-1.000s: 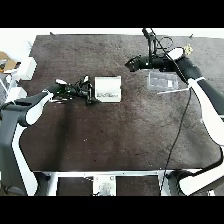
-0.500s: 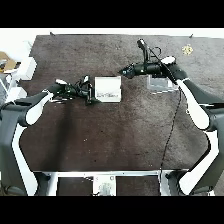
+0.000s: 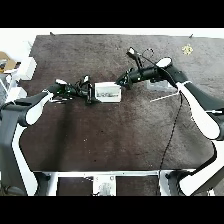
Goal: Fold the box and place the chain.
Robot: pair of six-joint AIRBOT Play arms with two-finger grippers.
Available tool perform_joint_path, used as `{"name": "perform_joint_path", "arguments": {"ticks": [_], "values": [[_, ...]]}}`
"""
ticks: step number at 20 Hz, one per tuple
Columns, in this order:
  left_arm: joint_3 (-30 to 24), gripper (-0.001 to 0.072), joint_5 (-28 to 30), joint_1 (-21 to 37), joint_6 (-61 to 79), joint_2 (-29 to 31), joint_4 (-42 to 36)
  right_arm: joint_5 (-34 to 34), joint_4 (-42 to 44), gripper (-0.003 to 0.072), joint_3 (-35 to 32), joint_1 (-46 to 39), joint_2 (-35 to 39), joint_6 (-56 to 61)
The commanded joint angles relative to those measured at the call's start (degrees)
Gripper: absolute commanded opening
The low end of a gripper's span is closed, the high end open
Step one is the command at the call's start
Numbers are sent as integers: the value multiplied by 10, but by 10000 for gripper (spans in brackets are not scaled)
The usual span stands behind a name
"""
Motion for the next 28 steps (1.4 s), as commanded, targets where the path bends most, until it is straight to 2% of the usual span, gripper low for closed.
{"name": "perform_joint_path", "arguments": {"ticks": [1,5,8,14,16,23,24,25,28], "values": [[0,243,0,1,0,0,0,-32,6,401,-67,20,32,-77],[0,243,0,1,0,0,0,-98,19,397,-92,46,31,-124],[0,243,0,1,0,0,0,-100,48,397,-92,56,31,-168],[0,243,0,1,0,0,0,-106,49,394,-92,61,20,-188],[0,243,0,1,0,0,0,-106,49,336,-92,61,6,-193],[0,243,0,1,0,0,0,-132,49,315,-57,61,1,-210],[0,243,0,1,0,0,0,-132,48,284,-54,60,1,-210],[0,243,0,1,0,0,0,-132,46,215,-54,60,1,-210],[0,243,0,1,0,0,0,-126,26,217,-55,60,-1,-209]]}}
